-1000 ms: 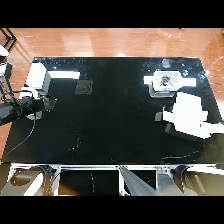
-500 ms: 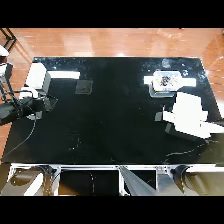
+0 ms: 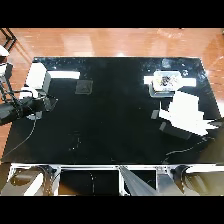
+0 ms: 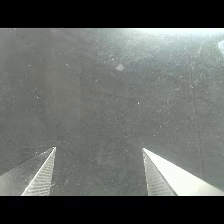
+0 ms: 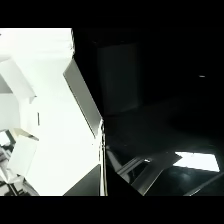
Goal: Fold the box and place the chain.
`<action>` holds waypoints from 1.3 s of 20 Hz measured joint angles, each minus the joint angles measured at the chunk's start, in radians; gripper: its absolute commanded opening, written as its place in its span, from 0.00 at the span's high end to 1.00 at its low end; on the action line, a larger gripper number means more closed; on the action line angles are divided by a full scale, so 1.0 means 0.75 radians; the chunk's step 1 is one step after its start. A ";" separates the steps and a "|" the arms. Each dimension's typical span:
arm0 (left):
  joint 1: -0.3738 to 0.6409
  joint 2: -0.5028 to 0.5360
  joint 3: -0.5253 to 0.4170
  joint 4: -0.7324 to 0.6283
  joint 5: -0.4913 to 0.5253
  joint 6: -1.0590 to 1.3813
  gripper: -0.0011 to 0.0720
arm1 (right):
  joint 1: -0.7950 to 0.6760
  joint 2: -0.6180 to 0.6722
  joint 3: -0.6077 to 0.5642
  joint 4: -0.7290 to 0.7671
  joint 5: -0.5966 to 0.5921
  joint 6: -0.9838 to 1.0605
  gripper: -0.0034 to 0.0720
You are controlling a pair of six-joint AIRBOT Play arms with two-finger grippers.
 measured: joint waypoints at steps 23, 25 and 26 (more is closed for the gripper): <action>0.000 -0.007 0.000 -0.007 0.001 0.001 0.12 | 0.871 0.199 -0.161 0.359 0.094 0.008 0.93; -0.001 -0.019 0.000 -0.021 0.004 0.001 0.12 | 0.975 0.273 -0.165 0.426 -0.017 0.013 0.93; -0.002 -0.029 0.000 -0.036 0.009 0.001 0.12 | 1.027 0.320 -0.172 0.457 -0.082 0.018 0.93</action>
